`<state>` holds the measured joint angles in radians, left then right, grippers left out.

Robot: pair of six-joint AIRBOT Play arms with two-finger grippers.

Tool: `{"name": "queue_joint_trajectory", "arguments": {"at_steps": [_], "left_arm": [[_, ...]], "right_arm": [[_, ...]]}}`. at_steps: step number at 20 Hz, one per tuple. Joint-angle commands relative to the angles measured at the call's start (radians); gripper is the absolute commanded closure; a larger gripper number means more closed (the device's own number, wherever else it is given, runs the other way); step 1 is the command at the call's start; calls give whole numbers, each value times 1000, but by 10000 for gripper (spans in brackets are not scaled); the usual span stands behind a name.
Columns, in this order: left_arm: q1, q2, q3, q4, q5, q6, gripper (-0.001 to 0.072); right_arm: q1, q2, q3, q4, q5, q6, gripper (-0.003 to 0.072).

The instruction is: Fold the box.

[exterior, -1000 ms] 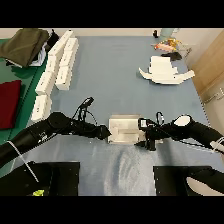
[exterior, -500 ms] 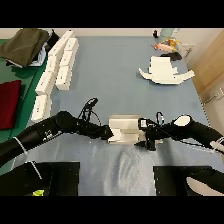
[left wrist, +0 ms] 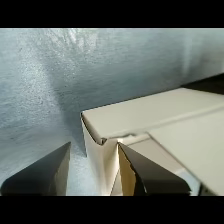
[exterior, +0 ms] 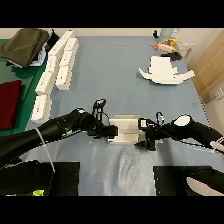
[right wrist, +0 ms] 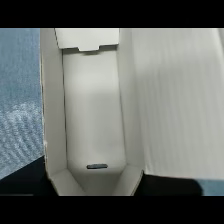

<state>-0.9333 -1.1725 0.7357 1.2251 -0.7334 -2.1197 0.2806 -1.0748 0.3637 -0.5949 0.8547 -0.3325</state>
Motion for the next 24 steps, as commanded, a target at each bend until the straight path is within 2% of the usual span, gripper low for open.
{"name": "queue_joint_trajectory", "arguments": {"at_steps": [1,4,6,7,11,12,13,14,17,19,24], "left_arm": [[-54,-82,76,154,-80,-216,271],[-74,-121,111,200,-108,-298,271],[-83,-155,147,226,-151,-331,272],[-92,-176,174,250,-177,-343,299],[-128,-231,262,328,-261,-381,301],[-134,-238,269,344,-266,-399,302],[-139,-243,269,349,-266,-416,352],[-141,-248,269,349,-265,-418,367],[-154,-253,269,353,-269,-452,369],[-166,-253,269,373,-282,-454,694],[-195,-253,269,377,-314,-484,694]], "right_arm": [[-1,0,1,0,0,0,167],[-1,0,1,0,0,0,167],[-1,0,1,0,0,0,167],[-1,0,1,0,0,0,167],[-1,0,1,0,0,0,167],[-1,0,1,0,0,0,167],[-1,0,1,0,0,0,167],[-1,0,1,0,0,0,167],[-1,0,1,0,0,0,167],[-1,0,1,0,0,0,167],[-1,0,1,0,0,0,167]]}}
